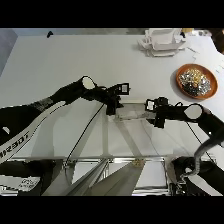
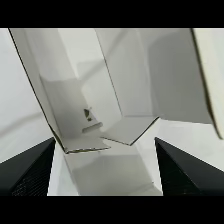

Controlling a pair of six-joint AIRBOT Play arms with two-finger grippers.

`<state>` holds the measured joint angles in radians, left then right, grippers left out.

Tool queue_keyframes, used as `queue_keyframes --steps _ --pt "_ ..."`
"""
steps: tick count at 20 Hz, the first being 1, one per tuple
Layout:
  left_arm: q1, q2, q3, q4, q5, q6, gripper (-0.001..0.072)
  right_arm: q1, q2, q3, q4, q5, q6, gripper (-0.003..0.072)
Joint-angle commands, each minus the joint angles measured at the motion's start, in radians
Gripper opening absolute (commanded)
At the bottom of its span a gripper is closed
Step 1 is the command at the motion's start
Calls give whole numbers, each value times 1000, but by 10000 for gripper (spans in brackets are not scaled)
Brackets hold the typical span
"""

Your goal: Fold the box and place the chain.

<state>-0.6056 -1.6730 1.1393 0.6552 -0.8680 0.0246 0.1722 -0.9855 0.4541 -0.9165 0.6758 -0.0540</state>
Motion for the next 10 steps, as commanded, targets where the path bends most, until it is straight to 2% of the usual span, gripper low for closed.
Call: queue_keyframes --steps 1,4,10 --pt "-1 0 0 0 0 1 9 -56 -58 27 87 27 -90 691" --pt "-1 0 0 0 0 1 9 -63 -121 76 98 48 -113 691" --pt "-1 0 0 0 0 1 9 -81 -228 117 180 127 -307 694"
